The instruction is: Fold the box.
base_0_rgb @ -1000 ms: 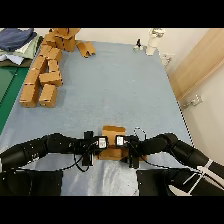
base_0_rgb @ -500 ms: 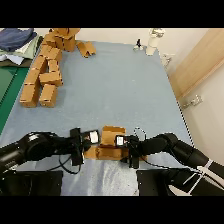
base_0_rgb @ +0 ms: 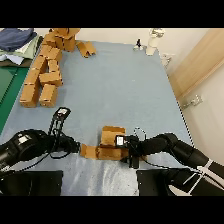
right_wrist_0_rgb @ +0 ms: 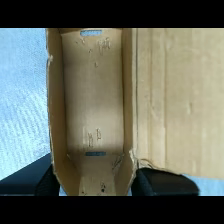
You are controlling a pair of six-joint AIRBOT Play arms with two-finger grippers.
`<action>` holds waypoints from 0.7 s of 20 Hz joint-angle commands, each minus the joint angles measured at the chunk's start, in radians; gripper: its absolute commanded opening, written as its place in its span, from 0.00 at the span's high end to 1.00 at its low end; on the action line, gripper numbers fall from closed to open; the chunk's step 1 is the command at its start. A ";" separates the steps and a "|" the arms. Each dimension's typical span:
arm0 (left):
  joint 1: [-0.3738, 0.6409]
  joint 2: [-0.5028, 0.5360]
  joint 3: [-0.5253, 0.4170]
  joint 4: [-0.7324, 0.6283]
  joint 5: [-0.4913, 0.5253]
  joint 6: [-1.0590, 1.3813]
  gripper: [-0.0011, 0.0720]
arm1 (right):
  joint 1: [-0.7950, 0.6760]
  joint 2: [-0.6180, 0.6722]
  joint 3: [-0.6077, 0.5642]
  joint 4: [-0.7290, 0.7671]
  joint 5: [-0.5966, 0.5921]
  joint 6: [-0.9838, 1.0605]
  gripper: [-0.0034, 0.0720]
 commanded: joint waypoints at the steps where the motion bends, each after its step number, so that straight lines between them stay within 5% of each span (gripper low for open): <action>1: 0.013 -0.106 -0.007 -0.123 0.023 -0.072 0.97 | 0.001 0.000 0.001 0.000 0.000 0.001 0.27; 5: 0.013 -0.180 -0.007 -0.393 0.125 0.127 0.97 | 0.001 0.000 0.001 0.000 0.000 0.001 0.27; 14: 0.007 -0.202 -0.007 -0.525 0.095 0.220 0.97 | 0.001 0.000 0.001 0.000 0.000 0.001 0.27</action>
